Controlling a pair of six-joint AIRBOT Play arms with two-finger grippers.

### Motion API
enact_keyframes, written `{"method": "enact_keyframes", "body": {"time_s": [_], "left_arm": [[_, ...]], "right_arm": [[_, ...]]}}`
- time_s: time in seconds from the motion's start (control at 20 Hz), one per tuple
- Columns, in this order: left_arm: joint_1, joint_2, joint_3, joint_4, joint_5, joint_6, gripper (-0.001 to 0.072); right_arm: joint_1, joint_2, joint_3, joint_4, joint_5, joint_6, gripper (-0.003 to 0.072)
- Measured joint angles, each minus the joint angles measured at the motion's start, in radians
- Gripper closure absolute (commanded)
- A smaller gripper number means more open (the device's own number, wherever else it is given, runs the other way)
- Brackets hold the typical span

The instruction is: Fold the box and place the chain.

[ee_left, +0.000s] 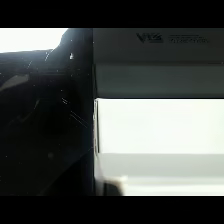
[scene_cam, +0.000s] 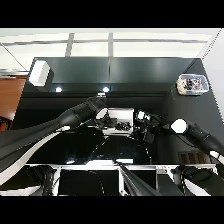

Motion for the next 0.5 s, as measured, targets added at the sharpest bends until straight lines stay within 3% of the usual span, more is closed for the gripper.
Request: {"method": "enact_keyframes", "body": {"time_s": [0.3,0.5], "left_arm": [[0.000,0.000,0.000,0.000,0.000,0.000,0.0682],[0.000,0.000,0.000,0.000,0.000,0.000,0.0682]], "right_arm": [[-0.029,0.142,0.130,-0.093,0.190,0.313,0.0669],[-0.036,0.201,0.276,-0.016,0.328,0.461,0.0670]]}}
